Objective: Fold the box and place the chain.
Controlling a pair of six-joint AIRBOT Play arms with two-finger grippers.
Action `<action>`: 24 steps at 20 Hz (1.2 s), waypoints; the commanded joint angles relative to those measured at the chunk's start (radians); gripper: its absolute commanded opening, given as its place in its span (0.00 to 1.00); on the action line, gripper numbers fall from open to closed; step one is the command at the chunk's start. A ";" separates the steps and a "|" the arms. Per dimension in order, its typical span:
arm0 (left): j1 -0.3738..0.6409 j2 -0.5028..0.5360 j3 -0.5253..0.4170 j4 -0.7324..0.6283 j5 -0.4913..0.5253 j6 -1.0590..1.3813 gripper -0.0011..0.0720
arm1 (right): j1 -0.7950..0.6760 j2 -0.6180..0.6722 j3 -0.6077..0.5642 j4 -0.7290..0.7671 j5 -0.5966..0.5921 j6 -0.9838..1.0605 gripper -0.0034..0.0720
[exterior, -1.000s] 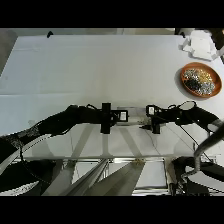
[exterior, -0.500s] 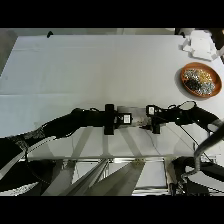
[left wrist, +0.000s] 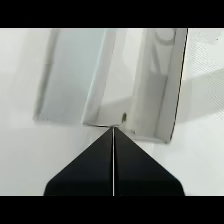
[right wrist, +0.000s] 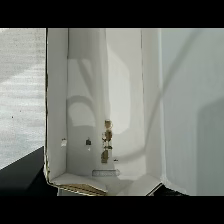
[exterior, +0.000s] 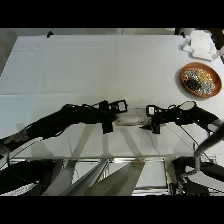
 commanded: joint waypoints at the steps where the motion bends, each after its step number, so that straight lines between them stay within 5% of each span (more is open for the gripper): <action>1: 0.108 0.089 -0.001 0.098 0.175 -0.380 0.01 | 0.001 0.001 0.000 0.000 0.000 0.000 0.60; 9: 0.294 0.160 -0.101 0.095 0.228 -0.725 0.01 | 0.001 0.001 0.000 0.000 0.000 0.000 0.60; 17: 0.237 0.000 -0.157 -0.122 0.180 -0.747 0.02 | 0.001 0.001 0.000 0.000 0.000 0.000 0.60; 24: 0.163 -0.040 -0.156 -0.207 0.058 -0.750 0.02 | 0.001 0.001 0.000 0.000 0.000 0.000 0.60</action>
